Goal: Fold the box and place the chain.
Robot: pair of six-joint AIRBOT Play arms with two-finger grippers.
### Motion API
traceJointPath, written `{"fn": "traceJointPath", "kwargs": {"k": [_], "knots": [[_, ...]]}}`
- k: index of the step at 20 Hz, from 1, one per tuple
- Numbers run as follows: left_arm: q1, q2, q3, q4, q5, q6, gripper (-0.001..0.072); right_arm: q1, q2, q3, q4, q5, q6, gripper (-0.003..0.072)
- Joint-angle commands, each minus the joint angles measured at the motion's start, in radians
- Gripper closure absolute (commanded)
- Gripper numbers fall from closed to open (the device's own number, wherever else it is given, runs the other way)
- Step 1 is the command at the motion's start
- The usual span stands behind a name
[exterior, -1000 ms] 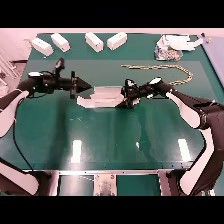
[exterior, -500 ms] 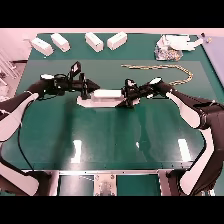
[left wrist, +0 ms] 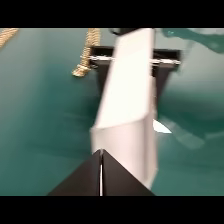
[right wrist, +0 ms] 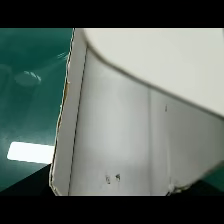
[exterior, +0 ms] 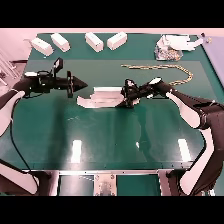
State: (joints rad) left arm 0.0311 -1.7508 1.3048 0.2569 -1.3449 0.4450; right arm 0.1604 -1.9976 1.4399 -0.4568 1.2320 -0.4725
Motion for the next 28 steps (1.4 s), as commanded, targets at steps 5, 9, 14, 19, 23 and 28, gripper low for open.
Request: {"fn": "traceJointPath", "kwargs": {"k": [5, 9, 14, 19, 23, 28], "knots": [[-0.124, -0.001, 0.001, 0.109, 0.043, -0.019, 0.0695, 0.000, 0.000, 0.000, 0.001, -0.001, 0.001, 0.0111], [-0.135, -0.002, 0.002, 0.011, 0.123, 0.051, 0.0696, 0.000, 0.000, 0.000, 0.001, -0.001, 0.001, 0.0111], [-0.135, -0.010, 0.002, -0.110, 0.218, 0.115, 0.0695, 0.000, 0.000, 0.000, 0.001, -0.001, 0.001, 0.0111], [-0.156, -0.028, 0.002, -0.134, 0.325, 0.116, 0.0695, 0.000, 0.000, 0.000, 0.001, -0.001, 0.001, 0.0111], [-0.187, -0.090, 0.002, -0.134, 0.367, 0.114, 0.0695, 0.000, 0.000, 0.000, 0.001, -0.001, 0.001, 0.0111], [-0.198, -0.105, 0.002, -0.122, 0.387, 0.113, 0.0695, 0.000, 0.000, 0.000, 0.001, -0.001, 0.001, 0.0111]]}}
